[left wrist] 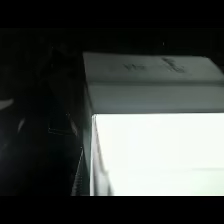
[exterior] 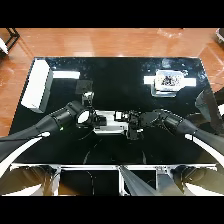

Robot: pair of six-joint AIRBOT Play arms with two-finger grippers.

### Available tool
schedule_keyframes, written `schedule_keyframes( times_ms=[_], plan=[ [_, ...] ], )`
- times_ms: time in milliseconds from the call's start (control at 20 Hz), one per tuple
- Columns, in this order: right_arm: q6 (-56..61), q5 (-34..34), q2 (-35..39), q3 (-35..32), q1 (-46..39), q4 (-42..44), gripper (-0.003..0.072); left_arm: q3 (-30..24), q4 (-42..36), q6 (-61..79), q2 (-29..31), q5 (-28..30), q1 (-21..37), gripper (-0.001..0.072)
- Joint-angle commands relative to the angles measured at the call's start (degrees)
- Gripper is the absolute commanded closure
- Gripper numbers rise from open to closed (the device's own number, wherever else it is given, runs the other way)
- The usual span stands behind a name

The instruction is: Fold the box and place the chain.

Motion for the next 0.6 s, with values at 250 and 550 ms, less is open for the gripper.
schedule_keyframes(
  times_ms=[250, 550],
  plan=[
    [0.0, 0.0, 0.0, 0.0, 0.0, 0.0, 0.0221, 2.0, 0.4, 0.0, -1.9, -4.6, -0.1, 0.0468],
    [0.0, 0.0, 0.0, 0.0, 0.0, 0.0, 0.0219, 2.0, -1.1, 2.1, -1.9, -3.3, -0.1, 0.0689]
  ],
)
